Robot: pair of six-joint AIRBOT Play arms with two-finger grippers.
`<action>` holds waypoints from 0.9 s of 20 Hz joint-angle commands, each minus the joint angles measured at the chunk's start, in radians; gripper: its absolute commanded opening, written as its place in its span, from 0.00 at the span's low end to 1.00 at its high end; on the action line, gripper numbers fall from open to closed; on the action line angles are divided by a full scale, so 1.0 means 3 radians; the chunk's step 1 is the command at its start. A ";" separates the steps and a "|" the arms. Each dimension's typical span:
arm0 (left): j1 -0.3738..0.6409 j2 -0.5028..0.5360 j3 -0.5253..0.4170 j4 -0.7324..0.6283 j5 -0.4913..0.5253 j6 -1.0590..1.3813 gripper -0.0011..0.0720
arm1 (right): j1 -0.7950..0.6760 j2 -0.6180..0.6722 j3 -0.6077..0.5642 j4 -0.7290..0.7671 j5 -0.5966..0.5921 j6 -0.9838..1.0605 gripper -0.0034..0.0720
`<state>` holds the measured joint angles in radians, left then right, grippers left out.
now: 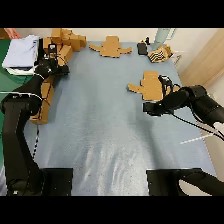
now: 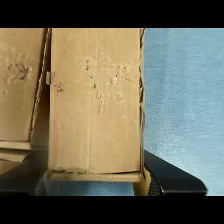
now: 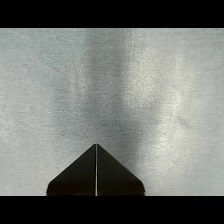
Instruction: Fold the box.
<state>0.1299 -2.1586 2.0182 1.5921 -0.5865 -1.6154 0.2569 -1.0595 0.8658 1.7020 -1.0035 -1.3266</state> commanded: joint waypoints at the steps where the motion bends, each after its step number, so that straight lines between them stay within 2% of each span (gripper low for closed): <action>1: -0.0015 -0.0003 0.0000 -0.0008 0.0116 0.0006 0.72 | 0.0003 -0.0003 0.0004 0.0000 0.0000 0.0000 0.05; 8: -0.0015 -0.0003 0.0000 -0.0009 0.0188 0.0005 0.72 | 0.0003 -0.0003 0.0004 0.0000 0.0000 0.0000 0.05; 13: -0.0011 -0.0005 0.0001 -0.0009 -0.0142 -0.0003 0.72 | 0.0003 -0.0003 0.0004 0.0000 0.0000 0.0001 0.05; 18: -0.0013 -0.0006 0.0001 -0.0022 -0.0149 0.0003 0.72 | 0.0003 -0.0003 0.0004 0.0000 0.0000 0.0001 0.05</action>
<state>0.1253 -2.1597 2.0182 1.5887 -0.6182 -1.6150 0.2565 -1.0595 0.8658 1.7020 -1.0039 -1.3266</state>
